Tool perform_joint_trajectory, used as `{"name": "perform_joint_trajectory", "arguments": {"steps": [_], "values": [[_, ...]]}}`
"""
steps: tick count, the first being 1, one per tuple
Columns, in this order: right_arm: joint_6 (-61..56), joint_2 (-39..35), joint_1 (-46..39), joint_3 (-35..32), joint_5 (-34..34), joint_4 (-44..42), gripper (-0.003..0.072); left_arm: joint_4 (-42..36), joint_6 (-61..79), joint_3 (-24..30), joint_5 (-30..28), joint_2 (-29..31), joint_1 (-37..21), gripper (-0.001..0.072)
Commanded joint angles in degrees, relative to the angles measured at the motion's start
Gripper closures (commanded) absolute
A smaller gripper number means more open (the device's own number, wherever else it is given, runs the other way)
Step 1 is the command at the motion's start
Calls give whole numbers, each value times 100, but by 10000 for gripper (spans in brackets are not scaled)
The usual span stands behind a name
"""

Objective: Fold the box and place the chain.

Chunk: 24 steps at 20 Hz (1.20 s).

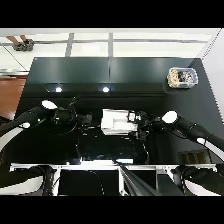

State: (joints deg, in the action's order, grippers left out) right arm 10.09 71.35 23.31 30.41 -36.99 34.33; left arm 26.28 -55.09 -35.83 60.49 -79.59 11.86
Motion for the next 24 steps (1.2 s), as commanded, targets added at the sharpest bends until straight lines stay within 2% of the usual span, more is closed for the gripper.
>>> {"name": "perform_joint_trajectory", "arguments": {"steps": [1, 5, 9, 12, 13, 18, 24], "values": [[0, -2, 2, 0, -9, -2, 348, -83, 111, -81, 431, 0, -302, 164], [0, 0, 2, 0, -9, -2, 348, -90, 114, -188, 763, 0, -417, 164], [-2, 0, 2, 0, -7, -2, 348, -81, 256, -393, 710, 0, 90, 165], [0, -2, 2, 0, -7, -2, 348, -74, 188, -610, 396, 0, 431, 175], [0, -2, 2, 0, -7, -2, 349, -74, 120, -675, 352, 0, 481, 213], [0, -2, 2, 0, -7, -2, 348, 92, -186, -929, 437, 0, 662, 213], [0, -2, 2, 0, -7, -2, 348, 1429, -1519, -1202, 138, 0, 1113, 214]]}}
